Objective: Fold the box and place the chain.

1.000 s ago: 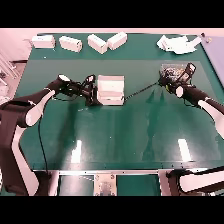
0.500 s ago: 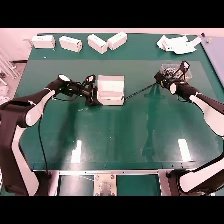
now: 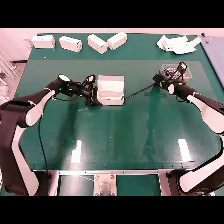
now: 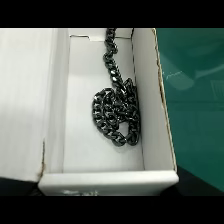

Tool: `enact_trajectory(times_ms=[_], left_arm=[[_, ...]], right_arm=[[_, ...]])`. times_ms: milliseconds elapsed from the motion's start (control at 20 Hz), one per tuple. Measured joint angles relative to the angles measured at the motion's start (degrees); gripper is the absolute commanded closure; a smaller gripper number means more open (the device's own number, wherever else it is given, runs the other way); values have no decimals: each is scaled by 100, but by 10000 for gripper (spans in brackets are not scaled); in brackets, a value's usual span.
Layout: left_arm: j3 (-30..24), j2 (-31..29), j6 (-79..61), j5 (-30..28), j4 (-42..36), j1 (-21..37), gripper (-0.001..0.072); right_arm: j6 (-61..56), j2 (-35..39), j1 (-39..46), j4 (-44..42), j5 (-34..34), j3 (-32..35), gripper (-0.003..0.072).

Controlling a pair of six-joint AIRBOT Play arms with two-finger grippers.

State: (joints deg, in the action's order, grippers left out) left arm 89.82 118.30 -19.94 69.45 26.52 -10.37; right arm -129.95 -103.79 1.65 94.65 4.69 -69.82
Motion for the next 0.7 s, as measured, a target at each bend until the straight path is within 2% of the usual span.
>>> enact_trajectory(times_ms=[300,500,700], left_arm=[[0,0,0,2,0,0,331],[2,0,0,0,0,0,331],[2,0,0,0,0,0,331]], right_arm=[[90,232,26,24,87,-26,675],[398,1051,-186,46,157,-39,675],[970,2184,-695,50,350,-42,676]])
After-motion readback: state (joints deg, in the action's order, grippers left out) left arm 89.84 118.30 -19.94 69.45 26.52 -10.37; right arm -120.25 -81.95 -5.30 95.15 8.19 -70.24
